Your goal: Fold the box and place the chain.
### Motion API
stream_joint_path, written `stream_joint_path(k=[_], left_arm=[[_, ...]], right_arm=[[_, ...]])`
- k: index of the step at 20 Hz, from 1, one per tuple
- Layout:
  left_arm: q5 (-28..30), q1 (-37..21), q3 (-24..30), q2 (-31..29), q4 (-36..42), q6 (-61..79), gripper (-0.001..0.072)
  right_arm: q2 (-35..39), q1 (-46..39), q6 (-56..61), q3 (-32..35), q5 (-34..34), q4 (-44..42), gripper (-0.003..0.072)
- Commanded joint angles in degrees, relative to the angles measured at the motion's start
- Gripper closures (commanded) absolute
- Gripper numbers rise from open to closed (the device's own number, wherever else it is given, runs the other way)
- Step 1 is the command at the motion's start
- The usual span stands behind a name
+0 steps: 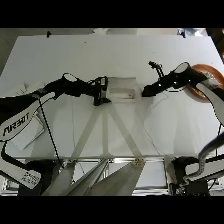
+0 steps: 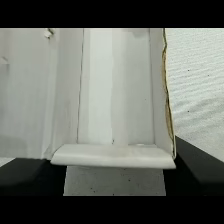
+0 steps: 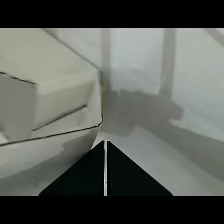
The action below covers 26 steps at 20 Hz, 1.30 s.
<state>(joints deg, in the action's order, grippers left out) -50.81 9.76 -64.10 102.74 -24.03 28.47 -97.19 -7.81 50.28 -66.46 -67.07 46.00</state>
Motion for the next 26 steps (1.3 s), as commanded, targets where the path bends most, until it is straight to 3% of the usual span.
stream_joint_path(k=[1,2,4,7,11,19,26], left_arm=[[0.02,-0.02,0.02,-0.04,0.00,0.00,0.0385],[0.02,-0.02,0.02,-0.04,0.00,0.02,0.0385],[0.00,-0.02,0.02,-0.04,0.00,0.02,0.0385],[0.02,-0.02,0.02,-0.04,0.00,0.02,0.0385],[0.02,-0.02,0.02,-0.04,0.00,0.02,0.0385],[0.02,-0.02,0.02,-0.07,0.00,0.02,0.0385],[0.02,-0.02,0.02,-0.04,0.00,0.02,0.0385]], right_arm=[[-0.07,-0.24,-2.82,0.02,-2.38,-5.16,0.0670],[-0.07,-0.68,-2.82,0.02,-2.93,-5.75,0.0666],[0.00,-2.08,-3.08,0.00,-4.07,-8.11,0.0555],[0.04,-3.63,-7.26,0.02,-7.63,-14.40,0.0542],[0.02,-1.73,-7.30,0.02,-5.92,-12.90,0.0368],[0.04,0.61,-6.62,0.02,-2.03,-7.91,0.0366],[0.04,1.46,-5.11,0.00,0.55,-8.70,0.0367]])
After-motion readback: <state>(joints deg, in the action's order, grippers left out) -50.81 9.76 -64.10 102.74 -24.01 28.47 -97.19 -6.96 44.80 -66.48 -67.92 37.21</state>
